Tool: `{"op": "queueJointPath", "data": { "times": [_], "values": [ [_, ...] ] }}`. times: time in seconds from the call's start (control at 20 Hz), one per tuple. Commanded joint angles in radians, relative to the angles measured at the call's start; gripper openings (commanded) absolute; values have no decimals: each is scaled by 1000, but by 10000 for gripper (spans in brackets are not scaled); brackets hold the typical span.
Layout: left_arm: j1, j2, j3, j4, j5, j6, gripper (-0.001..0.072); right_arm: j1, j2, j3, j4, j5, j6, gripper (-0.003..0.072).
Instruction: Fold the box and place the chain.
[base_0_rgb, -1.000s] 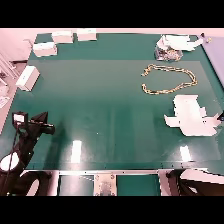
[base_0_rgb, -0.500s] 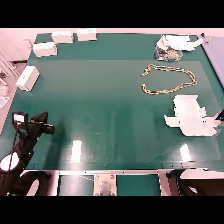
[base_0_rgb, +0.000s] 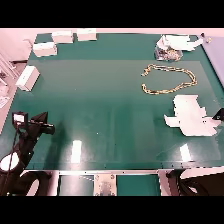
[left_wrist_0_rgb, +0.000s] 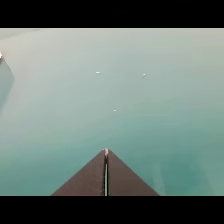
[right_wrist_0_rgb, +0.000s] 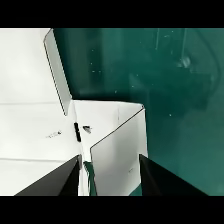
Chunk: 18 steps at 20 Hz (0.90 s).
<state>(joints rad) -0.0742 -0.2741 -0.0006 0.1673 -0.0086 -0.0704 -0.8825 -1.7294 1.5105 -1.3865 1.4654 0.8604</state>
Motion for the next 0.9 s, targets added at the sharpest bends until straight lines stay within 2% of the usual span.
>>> {"op": "queueJointPath", "data": {
  "times": [0.0,0.35,0.7,0.8,0.85],
  "values": [
    [0,1,0,0,0,0,20,-5,-59,54,-4,49,-8,413],
    [0,1,1,0,0,0,20,-5,-124,131,-19,61,-24,406],
    [0,1,1,0,0,0,20,-5,-180,140,41,126,-34,390],
    [0,1,0,0,0,0,20,-6,-187,140,40,134,-36,355],
    [0,1,1,0,0,0,20,-6,-188,140,40,134,-36,313]
  ]
}}
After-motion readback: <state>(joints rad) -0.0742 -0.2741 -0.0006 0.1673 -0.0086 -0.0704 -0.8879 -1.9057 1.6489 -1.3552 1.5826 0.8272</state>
